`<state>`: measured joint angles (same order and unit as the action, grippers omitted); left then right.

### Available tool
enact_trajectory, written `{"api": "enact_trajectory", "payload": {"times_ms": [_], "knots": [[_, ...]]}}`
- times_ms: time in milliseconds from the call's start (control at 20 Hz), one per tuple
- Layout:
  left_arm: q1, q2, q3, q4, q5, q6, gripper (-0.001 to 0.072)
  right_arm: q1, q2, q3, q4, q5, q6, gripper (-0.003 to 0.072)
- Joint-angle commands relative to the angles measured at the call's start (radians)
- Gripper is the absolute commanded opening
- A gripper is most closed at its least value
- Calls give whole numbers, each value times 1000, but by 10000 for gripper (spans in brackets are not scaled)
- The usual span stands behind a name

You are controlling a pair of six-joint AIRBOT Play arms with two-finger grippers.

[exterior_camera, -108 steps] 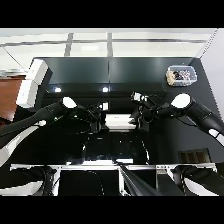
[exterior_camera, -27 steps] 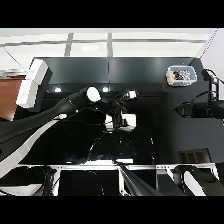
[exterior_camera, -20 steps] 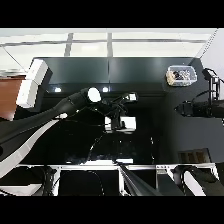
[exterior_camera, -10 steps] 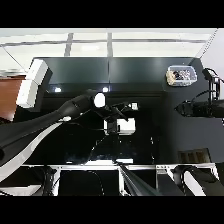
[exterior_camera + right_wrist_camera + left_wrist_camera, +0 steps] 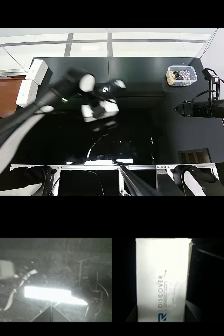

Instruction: Fold the box and place the chain.

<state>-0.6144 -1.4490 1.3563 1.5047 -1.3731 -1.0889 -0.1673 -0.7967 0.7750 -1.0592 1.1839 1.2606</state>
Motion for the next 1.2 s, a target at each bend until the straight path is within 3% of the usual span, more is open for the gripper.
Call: {"api": "enact_trajectory", "payload": {"times_ms": [0, 200, 350, 500, 600, 700, 900, 1150], "knots": [[234, 127, -44, 95, -238, -286, 164, -1, 0, 1, 0, 1, 0, 24], [632, 295, -272, 94, -161, -320, 163, -1, 0, 0, 0, -1, 0, 25], [945, 321, -418, 24, -74, -322, 163, 0, 0, -10, 13, -27, 0, 25], [1191, 304, -446, -8, -11, -307, 164, 0, 0, -23, 15, -40, 3, 25], [1304, 302, -446, -33, 57, -304, 163, 0, 0, -23, 15, -40, 4, 25], [1360, 302, -446, -66, 131, -202, 163, 0, 0, -23, 16, -40, 5, 25], [1369, 274, -445, -280, 212, 141, 163, 0, 0, -23, 16, -40, 46, 24], [1277, 204, -435, -238, 288, 216, 163, 0, 0, -23, 16, -42, 77, 25]]}}
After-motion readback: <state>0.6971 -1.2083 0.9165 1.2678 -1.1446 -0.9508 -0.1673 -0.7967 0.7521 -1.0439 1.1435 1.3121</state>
